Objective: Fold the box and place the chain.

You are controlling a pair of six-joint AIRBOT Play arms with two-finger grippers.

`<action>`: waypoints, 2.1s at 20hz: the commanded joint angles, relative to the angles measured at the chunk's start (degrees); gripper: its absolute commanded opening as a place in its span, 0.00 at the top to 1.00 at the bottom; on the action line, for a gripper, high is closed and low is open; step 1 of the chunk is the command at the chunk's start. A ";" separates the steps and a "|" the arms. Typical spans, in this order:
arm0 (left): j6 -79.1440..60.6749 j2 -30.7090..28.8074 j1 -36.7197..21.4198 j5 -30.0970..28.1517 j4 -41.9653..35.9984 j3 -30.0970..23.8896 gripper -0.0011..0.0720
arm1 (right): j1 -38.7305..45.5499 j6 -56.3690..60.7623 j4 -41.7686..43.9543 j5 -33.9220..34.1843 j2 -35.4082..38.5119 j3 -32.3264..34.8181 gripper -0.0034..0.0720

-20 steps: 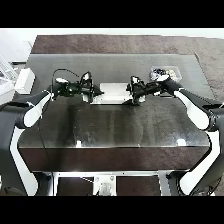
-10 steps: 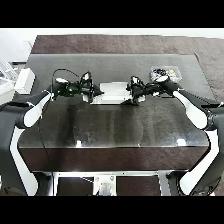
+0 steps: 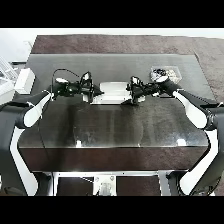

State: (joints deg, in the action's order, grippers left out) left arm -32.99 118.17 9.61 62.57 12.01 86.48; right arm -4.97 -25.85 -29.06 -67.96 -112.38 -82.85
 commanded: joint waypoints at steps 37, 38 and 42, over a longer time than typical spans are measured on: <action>-0.02 0.04 -0.02 -0.07 0.00 0.00 0.96 | -0.17 -0.35 -1.60 -1.90 -1.64 -1.97 0.18; -0.02 0.04 -0.02 -0.07 0.00 0.00 0.96 | -0.17 -0.33 -1.60 -1.90 -1.64 -1.97 0.18; -0.02 0.04 -0.02 -0.09 0.00 0.00 0.96 | -0.17 -0.37 -1.60 -1.92 -1.64 -2.08 0.18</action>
State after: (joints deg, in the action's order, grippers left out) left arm -33.01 118.17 9.61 62.52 12.01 86.48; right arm -5.17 -26.13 -30.63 -70.06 -113.97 -84.84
